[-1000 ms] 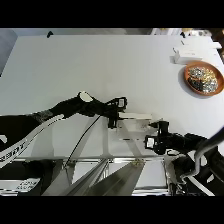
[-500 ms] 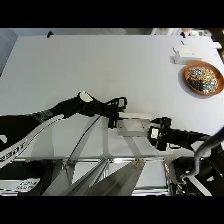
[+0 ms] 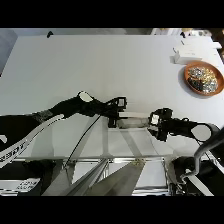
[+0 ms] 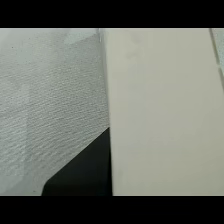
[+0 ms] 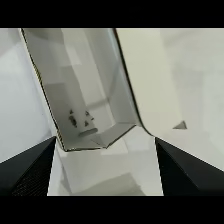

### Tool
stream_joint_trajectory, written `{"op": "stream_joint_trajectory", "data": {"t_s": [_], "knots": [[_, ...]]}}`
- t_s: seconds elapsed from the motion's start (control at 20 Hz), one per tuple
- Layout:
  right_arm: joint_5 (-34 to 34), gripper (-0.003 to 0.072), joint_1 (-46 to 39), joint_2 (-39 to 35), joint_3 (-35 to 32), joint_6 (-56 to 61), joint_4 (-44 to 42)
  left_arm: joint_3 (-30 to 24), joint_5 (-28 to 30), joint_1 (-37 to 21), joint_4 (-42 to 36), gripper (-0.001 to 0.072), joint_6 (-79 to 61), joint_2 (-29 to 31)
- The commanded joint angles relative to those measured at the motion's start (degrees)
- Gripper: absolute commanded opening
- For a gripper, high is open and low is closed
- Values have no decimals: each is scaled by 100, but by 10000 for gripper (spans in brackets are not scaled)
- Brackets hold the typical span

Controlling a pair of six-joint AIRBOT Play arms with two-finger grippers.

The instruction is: Fold the box and place the chain.

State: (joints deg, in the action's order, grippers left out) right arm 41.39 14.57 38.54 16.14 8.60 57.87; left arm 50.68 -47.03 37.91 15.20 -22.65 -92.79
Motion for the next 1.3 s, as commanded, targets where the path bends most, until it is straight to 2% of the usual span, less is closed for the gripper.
{"op": "stream_joint_trajectory", "data": {"t_s": [0.0, 0.35, 0.6, 0.75, 0.95, 1.25], "knots": [[17, 696, -42, 503, 48, -680, -343, -2, -15, 4, 4, 10, -4, 2], [11, 695, -42, 918, 48, -1397, -881, -2, -15, 4, 4, 10, -4, 2], [50, 691, -192, 1335, 48, -1661, -946, -2, -15, 4, 4, 10, -4, 2], [192, 654, -522, 1373, 48, -1950, -1215, -2, -15, 4, 4, 10, -4, 2], [358, 654, -577, 1375, 48, -2618, -1818, -2, -15, 4, 4, 10, -4, 2], [472, 654, -577, 1655, 48, -2717, -1923, -2, -15, 4, 4, 10, -4, 2]]}}
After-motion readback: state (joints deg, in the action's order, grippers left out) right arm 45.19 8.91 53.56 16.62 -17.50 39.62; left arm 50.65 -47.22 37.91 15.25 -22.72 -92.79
